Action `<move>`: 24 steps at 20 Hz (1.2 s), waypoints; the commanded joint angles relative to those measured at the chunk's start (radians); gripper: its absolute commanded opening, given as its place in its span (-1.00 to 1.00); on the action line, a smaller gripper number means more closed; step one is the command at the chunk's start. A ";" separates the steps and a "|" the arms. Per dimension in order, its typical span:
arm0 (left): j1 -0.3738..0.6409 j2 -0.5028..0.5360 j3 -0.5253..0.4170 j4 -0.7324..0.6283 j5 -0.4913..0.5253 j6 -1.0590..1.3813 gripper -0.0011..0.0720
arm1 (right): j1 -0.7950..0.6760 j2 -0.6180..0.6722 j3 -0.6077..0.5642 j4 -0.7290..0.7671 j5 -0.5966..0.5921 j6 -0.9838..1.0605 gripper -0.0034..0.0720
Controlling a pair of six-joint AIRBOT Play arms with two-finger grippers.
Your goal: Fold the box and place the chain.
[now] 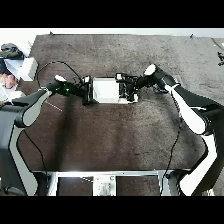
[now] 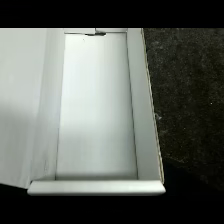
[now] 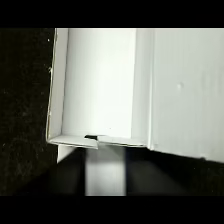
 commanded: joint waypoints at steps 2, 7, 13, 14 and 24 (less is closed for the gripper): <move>0.000 0.000 0.001 0.000 0.000 0.000 0.10 | 0.007 -0.003 0.000 0.084 0.000 0.000 -0.46; 0.000 0.000 0.001 0.000 0.001 0.000 0.10 | 0.008 -0.026 0.000 0.103 -0.001 -0.001 -0.01; 0.000 0.000 0.001 0.000 0.000 0.000 0.10 | 0.008 -0.034 0.000 0.117 -0.002 -0.008 0.60; 0.000 0.000 0.001 0.000 0.000 0.000 0.10 | 0.008 -0.034 0.000 0.122 -0.001 -0.008 0.67; 0.000 0.000 0.001 0.000 0.000 0.000 0.10 | -0.080 0.032 0.002 -0.030 0.082 0.269 -0.94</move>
